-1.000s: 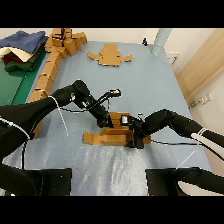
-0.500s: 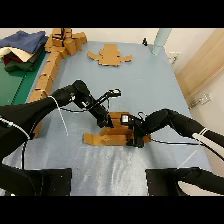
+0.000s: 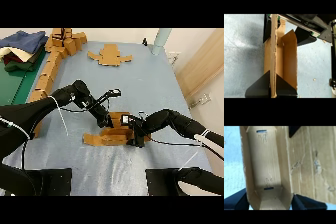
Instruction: Fold the box.
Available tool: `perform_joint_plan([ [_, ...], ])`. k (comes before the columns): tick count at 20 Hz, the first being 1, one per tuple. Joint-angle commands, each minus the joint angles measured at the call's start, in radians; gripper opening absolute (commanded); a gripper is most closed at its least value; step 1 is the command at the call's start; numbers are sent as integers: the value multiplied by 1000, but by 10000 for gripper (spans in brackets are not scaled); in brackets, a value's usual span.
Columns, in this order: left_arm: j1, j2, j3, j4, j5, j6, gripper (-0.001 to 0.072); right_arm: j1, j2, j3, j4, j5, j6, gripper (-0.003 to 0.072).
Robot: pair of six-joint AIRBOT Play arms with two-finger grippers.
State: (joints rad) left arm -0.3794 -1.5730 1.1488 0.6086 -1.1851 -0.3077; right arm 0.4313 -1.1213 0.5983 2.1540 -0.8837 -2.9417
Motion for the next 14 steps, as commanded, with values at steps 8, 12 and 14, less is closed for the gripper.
perform_joint_plan([
  [8,-1,0,1,1,0,0,13,1,18,-1,-18,-23,2,712],
  [12,-1,0,1,1,0,0,13,1,17,-2,-16,-5,3,710],
  [14,0,0,1,1,0,0,13,2,18,-2,-10,-6,10,710],
])
